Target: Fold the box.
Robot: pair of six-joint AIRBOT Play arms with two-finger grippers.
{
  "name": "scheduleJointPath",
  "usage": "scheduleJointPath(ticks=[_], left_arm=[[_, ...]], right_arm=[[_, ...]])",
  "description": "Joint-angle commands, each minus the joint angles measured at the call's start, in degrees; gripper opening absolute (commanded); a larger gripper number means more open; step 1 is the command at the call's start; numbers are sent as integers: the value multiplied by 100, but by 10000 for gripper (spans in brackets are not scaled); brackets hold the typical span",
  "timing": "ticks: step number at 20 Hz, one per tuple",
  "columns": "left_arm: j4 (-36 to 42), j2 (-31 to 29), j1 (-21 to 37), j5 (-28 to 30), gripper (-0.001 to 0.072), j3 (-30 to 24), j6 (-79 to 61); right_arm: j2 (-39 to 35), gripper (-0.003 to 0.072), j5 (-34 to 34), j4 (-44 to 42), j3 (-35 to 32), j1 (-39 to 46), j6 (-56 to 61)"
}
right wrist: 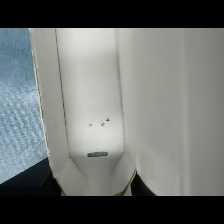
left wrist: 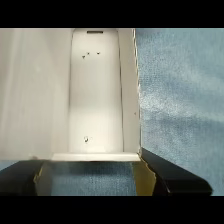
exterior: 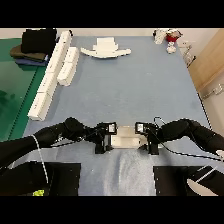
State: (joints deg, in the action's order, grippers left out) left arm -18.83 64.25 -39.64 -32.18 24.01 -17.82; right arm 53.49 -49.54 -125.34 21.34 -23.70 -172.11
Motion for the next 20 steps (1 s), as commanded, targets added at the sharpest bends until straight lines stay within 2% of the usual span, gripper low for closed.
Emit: scheduleJointPath(ticks=[1, 14, 15, 16, 17, 20], left_arm=[[-326, 22, 2, 11, 702, 28, 352], [22, 46, -4, -24, 701, 46, -120], [20, 46, -2, -46, 649, 46, -144], [13, 46, -2, -94, 447, 44, -181], [-42, 46, -4, -140, 414, 46, -188], [-46, 46, -2, -138, 414, 44, -173]], right_arm=[[0, 518, 2, 0, 7, 2, 0], [0, 519, 2, 0, 7, 2, 0], [0, 518, 2, 0, 7, 2, 0], [0, 519, 2, 0, 7, 4, 0], [0, 519, 2, 0, 7, 2, 0], [0, 519, 2, 0, 7, 2, 0]])
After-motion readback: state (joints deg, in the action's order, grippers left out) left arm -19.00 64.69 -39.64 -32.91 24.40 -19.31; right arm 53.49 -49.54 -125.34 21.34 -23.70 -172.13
